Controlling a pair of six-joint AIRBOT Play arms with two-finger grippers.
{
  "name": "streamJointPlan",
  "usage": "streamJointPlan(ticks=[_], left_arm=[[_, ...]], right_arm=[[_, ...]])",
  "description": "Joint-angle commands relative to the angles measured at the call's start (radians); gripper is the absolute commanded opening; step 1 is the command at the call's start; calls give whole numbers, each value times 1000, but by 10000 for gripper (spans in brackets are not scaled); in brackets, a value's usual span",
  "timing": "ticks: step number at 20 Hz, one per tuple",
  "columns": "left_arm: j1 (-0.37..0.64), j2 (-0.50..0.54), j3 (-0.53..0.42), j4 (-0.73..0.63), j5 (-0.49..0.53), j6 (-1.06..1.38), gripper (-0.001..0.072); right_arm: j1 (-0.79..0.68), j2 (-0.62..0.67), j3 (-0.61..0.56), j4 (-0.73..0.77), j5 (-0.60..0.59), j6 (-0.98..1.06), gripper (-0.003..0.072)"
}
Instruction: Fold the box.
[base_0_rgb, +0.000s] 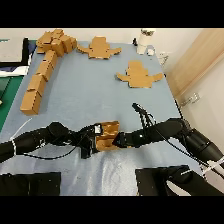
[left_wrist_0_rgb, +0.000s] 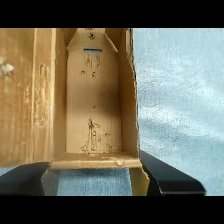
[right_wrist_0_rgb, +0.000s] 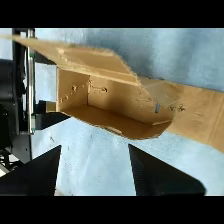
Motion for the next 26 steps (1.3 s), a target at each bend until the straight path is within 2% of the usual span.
streamJointPlan(ticks=[1, 11, 12, 13, 14, 15, 16, 17, 18, 20, 26], left_arm=[[0, 1, 1, 7, -11, 31, 526], [0, 0, 1, 6, -16, 32, 526], [0, 0, 1, 6, -16, 32, 526], [0, 0, 1, 6, -16, 32, 526], [0, 0, 1, 6, -16, 32, 526], [0, 0, 1, 6, -16, 32, 526], [0, 0, 1, 6, -16, 32, 526], [0, 0, 1, 6, -23, 32, 526], [0, 0, 1, 6, -24, 32, 526], [0, 0, 1, 6, -23, 32, 526], [0, 0, 1, 6, -23, 28, 526]], right_arm=[[1, -11, 1, 5, 11, 40, 628], [0, -34, 1, 6, 65, 46, 621], [0, -48, 3, 14, 65, 46, 586], [1, -66, 11, 18, 63, 44, 432], [1, -84, 21, 21, 57, 43, 364], [1, -103, 34, 21, 58, 40, 360], [1, -122, 51, 21, 59, 26, 304], [0, -140, 71, 21, 66, 22, 171], [0, -155, 94, 21, 78, 8, 132], [0, -189, 160, 19, 87, -34, 3], [-2, -392, 291, -31, 120, -132, 3]])
